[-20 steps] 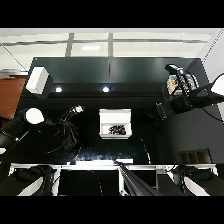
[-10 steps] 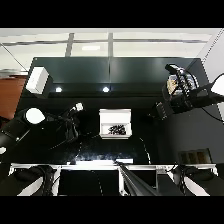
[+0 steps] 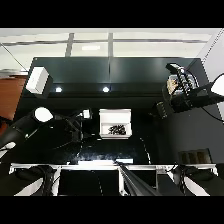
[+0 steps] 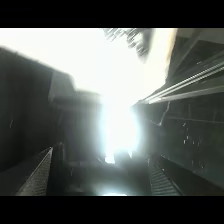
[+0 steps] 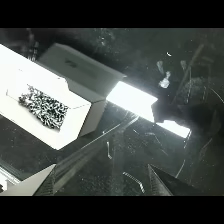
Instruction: Fold the box and place the chain.
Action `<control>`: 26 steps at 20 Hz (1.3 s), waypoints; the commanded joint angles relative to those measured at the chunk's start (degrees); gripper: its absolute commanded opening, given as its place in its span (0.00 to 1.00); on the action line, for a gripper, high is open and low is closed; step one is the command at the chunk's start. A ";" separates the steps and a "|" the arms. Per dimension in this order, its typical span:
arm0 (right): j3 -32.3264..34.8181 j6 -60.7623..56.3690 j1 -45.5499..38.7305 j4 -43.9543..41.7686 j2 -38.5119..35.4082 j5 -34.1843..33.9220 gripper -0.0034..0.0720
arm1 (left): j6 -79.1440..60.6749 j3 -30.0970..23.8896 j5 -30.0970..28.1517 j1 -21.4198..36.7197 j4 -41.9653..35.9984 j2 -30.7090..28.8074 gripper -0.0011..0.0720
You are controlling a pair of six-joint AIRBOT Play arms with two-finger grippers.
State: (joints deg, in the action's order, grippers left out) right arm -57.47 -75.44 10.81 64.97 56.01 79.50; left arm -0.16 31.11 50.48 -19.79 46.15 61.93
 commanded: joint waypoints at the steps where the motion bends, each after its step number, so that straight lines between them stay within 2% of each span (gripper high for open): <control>1: 0.00 -0.28 0.00 0.04 -0.04 0.42 0.97 | -9.94 0.02 -1.55 -0.85 -7.02 3.32 0.98; 5: 0.00 -0.48 0.02 0.02 -0.04 0.42 0.97 | -11.21 0.00 -1.62 -0.57 -10.86 6.43 0.98; 8: 0.00 -0.63 0.02 0.04 -0.04 0.42 0.97 | -17.40 0.00 0.44 -0.57 -11.74 8.68 0.98; 14: 0.00 -0.61 0.02 0.04 -0.04 0.35 0.98 | -18.97 0.00 0.76 -0.57 -16.90 9.11 0.97; 26: 0.00 -0.61 0.02 0.04 -0.04 0.37 0.97 | -19.15 0.00 1.03 -0.68 -16.92 9.79 0.97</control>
